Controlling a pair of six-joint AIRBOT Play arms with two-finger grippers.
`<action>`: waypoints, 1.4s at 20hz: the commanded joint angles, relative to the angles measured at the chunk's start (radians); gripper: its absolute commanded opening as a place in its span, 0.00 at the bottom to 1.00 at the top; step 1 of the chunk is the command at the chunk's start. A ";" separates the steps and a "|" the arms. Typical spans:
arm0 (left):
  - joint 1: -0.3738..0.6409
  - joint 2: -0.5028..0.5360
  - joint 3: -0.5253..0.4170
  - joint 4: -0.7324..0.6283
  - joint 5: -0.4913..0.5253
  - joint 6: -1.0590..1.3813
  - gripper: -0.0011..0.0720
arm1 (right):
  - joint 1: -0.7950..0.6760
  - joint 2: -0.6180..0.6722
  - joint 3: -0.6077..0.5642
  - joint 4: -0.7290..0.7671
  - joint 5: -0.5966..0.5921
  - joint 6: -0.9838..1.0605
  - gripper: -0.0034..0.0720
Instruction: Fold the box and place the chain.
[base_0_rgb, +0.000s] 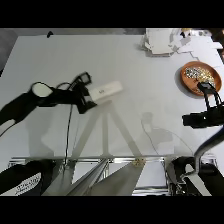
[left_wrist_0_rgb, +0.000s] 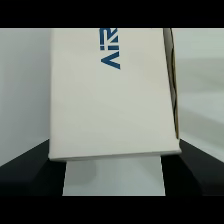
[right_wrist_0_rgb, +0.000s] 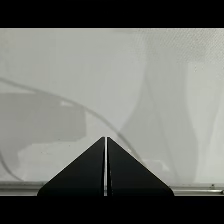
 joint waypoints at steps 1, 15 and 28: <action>0.234 0.152 0.000 0.188 -0.017 -0.300 0.01 | -0.001 0.001 0.000 0.000 0.000 0.000 0.07; 0.644 0.193 -0.128 0.543 -0.143 -0.687 0.08 | 0.000 0.001 0.000 0.000 0.000 0.000 0.07; 0.643 0.244 -0.140 0.532 -0.157 -0.740 0.97 | 0.000 0.001 0.000 0.000 0.000 0.000 0.07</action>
